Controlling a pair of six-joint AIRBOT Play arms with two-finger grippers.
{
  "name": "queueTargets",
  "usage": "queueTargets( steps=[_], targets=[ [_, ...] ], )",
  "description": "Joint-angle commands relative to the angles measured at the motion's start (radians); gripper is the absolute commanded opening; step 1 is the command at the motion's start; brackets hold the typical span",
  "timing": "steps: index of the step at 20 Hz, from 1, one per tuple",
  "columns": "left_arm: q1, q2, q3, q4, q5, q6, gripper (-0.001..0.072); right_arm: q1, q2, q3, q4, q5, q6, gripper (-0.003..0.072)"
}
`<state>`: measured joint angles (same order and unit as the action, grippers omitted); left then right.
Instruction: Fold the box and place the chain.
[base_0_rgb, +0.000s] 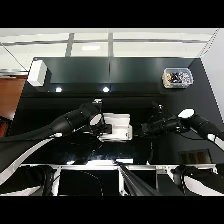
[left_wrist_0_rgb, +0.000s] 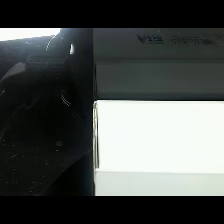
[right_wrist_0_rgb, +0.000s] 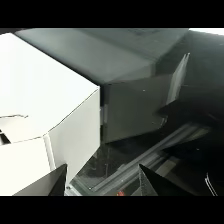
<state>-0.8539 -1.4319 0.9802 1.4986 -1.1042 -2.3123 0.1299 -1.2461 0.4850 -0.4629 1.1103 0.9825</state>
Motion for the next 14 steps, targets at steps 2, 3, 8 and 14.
queueTargets(
  steps=[2, 3, 8, 14],
  targets=[
    [0.000, 0.000, 0.000, 0.000, -0.005, 0.001, 0.0030, 0.004, 0.003, 0.003, 0.053, 0.017, -0.014, 0.0536],
    [0.000, 0.000, 0.000, 0.000, -0.005, 0.001, 0.0031, 0.009, 0.003, 0.009, 0.056, 0.023, -0.014, 0.0536],
    [0.000, 0.000, 0.000, 0.000, -0.004, 0.001, 0.0031, 0.127, 0.003, 0.100, 0.049, -0.023, 0.061, 0.0536],
    [0.000, 0.000, 0.000, 0.000, -0.005, 0.001, 0.0030, 0.307, 0.004, 0.223, -0.293, -0.175, 0.479, 0.0534]
  ],
)
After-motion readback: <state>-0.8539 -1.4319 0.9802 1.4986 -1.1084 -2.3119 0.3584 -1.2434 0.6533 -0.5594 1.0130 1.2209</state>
